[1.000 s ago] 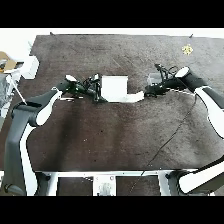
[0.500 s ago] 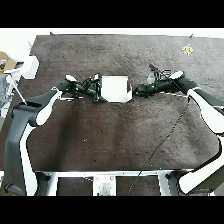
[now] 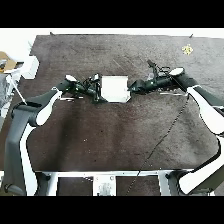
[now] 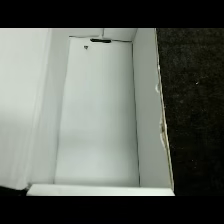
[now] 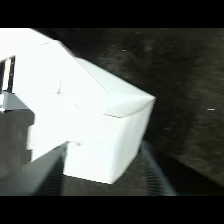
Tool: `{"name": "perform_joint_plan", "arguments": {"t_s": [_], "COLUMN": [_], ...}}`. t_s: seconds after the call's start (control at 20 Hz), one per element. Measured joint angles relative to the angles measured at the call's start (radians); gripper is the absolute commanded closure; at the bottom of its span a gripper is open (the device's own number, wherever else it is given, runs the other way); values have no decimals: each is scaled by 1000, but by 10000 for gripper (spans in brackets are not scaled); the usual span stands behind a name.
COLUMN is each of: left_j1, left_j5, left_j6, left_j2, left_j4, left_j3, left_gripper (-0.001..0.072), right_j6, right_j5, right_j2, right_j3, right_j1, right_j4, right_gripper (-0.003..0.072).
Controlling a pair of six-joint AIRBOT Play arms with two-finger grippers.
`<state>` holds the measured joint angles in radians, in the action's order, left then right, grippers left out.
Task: Fold the box and place the chain.
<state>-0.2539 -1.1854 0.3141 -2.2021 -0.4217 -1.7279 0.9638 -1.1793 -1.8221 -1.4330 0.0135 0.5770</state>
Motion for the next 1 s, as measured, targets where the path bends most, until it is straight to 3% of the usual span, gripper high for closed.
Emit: {"name": "perform_joint_plan", "arguments": {"t_s": [0.25,0.35,0.8,1.0], "left_j1": [0,0,0,0], "left_j5": [0,0,0,0], "left_j6": [0,0,0,0], "left_j2": [0,0,0,0], "left_j4": [0,0,0,0], "left_j3": [0,0,0,0], "left_gripper": [246,246,246,246], "right_j6": [78,105,245,361], "right_j5": [23,40,136,164], "right_j2": [0,0,0,-1], "right_j3": [-27,-31,-75,-100], "right_j1": [56,74,154,204], "right_j4": [84,117,280,425], "right_gripper": [113,182,182,183]}}
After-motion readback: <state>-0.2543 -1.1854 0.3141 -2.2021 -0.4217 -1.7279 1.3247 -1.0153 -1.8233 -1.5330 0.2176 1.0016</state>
